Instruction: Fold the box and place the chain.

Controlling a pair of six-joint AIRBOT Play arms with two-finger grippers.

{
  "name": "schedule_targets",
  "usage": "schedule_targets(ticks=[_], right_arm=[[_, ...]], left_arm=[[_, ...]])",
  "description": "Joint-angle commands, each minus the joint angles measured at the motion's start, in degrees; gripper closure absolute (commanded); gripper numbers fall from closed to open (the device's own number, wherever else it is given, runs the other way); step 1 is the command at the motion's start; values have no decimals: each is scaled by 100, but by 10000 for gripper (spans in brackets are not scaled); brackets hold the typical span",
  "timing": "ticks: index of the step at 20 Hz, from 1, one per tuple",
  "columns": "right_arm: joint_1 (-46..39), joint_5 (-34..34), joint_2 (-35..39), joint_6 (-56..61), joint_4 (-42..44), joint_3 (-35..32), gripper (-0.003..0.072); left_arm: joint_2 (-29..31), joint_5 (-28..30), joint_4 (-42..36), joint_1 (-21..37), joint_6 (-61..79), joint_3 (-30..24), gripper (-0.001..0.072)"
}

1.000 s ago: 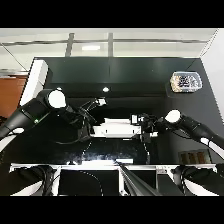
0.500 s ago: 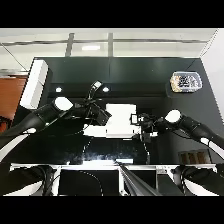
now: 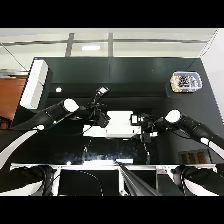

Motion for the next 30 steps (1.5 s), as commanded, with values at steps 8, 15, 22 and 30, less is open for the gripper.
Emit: schedule_targets(ticks=[8, 15, 22, 30], right_arm=[[0, -17, 4, 9, 2, 4, 197], [0, -11, 4, 11, 4, 4, 196], [0, -13, 4, 11, 4, 4, 196], [0, -15, 4, 11, 4, 4, 196]], left_arm=[[1482, -2210, 1569, 1202, 925, 160, 680], [1213, -1364, 1005, 466, 3416, -752, 5], [809, -656, 485, 66, 3528, -776, 5], [782, -723, 319, 31, 3523, -776, 448]])
